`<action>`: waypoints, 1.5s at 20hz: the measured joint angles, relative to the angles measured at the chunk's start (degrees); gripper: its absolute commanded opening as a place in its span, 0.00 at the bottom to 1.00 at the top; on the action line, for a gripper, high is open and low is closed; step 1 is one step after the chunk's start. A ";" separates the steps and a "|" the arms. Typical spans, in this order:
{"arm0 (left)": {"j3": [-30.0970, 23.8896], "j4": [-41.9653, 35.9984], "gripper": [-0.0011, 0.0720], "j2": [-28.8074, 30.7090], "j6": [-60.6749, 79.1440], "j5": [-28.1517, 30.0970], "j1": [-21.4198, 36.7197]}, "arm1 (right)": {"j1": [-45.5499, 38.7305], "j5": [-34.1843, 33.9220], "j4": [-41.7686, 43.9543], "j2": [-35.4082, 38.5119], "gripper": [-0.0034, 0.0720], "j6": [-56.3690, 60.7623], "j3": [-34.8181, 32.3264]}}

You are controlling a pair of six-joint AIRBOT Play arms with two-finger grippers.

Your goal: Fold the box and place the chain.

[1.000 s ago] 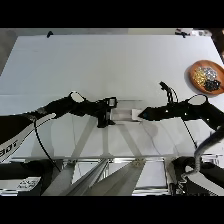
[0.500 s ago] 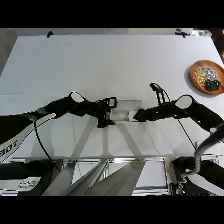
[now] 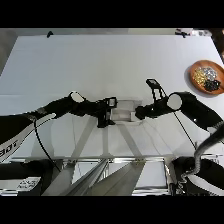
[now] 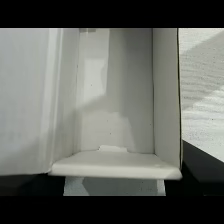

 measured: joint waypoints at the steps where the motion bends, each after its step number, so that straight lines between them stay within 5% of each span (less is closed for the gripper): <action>1: 0.00 0.00 0.39 0.00 0.00 0.00 0.00 | 0.70 0.04 -0.96 0.00 0.56 1.70 0.15; 13: 0.00 -0.02 0.39 0.00 -0.09 -0.07 0.00 | 6.84 -1.18 -5.73 -3.28 0.45 20.74 2.64; 18: 0.00 -0.04 0.39 0.00 -0.20 -0.09 0.00 | 7.52 -1.77 -7.41 -3.61 0.27 26.05 2.99; 30: 0.00 0.00 0.39 0.00 0.02 0.00 0.00 | 12.79 0.33 -18.16 -7.45 0.27 29.07 4.39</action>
